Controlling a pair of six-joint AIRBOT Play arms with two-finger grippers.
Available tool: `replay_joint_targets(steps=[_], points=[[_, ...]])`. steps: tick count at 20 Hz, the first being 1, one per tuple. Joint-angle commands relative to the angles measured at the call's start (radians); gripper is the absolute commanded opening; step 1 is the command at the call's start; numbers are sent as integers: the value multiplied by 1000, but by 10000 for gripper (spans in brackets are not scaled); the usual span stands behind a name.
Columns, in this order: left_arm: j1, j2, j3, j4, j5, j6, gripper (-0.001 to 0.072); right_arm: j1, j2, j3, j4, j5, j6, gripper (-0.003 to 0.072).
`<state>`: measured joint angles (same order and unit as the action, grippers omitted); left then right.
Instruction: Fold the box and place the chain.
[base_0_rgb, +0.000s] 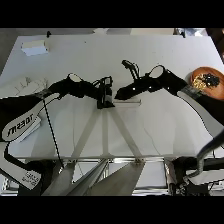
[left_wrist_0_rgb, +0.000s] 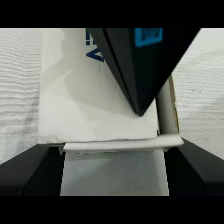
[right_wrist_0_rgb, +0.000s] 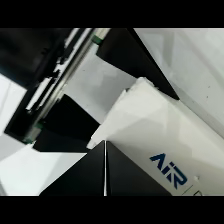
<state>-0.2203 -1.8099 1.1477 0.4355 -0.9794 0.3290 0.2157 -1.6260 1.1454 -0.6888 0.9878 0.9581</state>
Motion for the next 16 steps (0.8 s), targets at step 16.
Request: replay_joint_targets(steps=[16], points=[[0, 1, 1, -2, 0, 0, 281, -169, 259, -10, -58, 78, -53, 10]])
